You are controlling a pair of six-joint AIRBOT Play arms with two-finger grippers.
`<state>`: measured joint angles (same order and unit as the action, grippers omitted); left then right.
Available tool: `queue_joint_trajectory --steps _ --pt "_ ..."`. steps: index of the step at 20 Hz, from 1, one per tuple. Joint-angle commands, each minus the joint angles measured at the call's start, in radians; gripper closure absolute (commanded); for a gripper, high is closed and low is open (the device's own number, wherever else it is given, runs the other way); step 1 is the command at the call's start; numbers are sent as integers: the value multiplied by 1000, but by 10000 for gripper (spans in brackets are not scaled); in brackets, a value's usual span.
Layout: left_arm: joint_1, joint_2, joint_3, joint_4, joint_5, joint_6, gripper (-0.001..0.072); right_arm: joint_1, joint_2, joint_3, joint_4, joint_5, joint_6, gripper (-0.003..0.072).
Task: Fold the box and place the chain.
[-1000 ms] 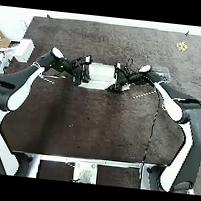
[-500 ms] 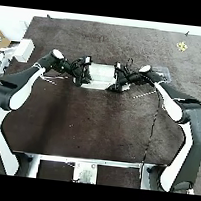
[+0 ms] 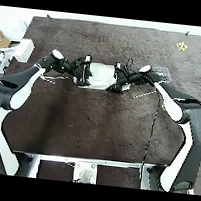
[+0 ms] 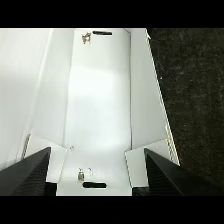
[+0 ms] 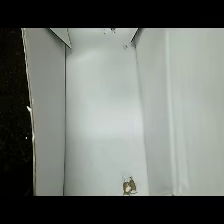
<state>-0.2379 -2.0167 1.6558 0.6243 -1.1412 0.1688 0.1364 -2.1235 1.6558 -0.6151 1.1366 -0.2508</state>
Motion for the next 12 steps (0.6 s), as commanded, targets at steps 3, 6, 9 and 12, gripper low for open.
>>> queue_joint_trajectory --steps 3,6,9,12 --pt "1 0 0 7 4 -66 22 0 0 0 1 0 1 241" --pt "1 16 2 49 -3 -163 608 0 0 0 1 0 1 241" --pt "5 42 47 201 -93 -310 699 0 0 0 2 0 1 241" --pt "54 114 69 231 -135 -488 701 0 0 0 1 0 1 241"
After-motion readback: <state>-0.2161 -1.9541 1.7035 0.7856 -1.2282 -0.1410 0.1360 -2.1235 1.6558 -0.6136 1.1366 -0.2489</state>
